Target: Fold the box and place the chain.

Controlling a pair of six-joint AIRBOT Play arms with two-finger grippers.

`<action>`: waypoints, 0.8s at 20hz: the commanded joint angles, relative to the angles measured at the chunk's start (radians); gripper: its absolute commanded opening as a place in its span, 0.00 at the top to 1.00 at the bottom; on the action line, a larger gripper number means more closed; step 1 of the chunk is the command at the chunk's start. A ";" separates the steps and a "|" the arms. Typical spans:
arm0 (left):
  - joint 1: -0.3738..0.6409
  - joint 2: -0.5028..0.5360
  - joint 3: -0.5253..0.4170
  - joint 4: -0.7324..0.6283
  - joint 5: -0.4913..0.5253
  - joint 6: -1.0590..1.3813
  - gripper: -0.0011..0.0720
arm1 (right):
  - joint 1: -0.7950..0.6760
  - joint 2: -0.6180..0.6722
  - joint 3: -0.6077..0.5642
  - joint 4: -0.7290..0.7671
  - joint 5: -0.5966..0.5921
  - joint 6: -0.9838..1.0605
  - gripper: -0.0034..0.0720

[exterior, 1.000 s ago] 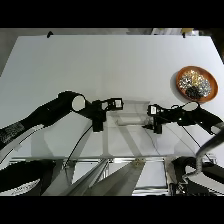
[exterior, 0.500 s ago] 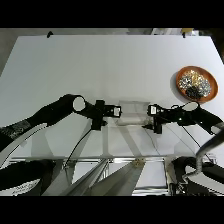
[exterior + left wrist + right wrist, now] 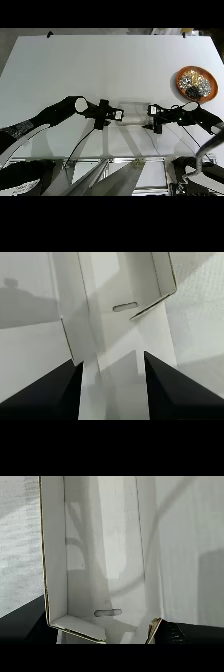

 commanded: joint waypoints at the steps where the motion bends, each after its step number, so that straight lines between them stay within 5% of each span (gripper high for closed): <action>1: -0.019 -0.017 0.000 -0.023 0.006 0.007 0.42 | 0.000 0.001 0.001 0.000 0.000 0.000 0.43; 3: -0.033 -0.021 0.000 -0.051 0.008 0.008 0.44 | 0.000 0.001 0.001 0.000 0.000 0.000 0.43; 5: -0.040 -0.021 0.000 -0.071 0.009 0.008 0.67 | 0.000 0.001 0.001 0.000 0.000 0.000 0.43; 6: -0.043 -0.021 0.000 -0.072 0.009 0.008 0.71 | 0.000 0.001 0.001 0.000 0.000 0.000 0.43; 16: -0.049 -0.021 0.000 -0.138 0.083 0.007 0.71 | 0.000 0.001 0.001 0.000 0.000 0.000 0.43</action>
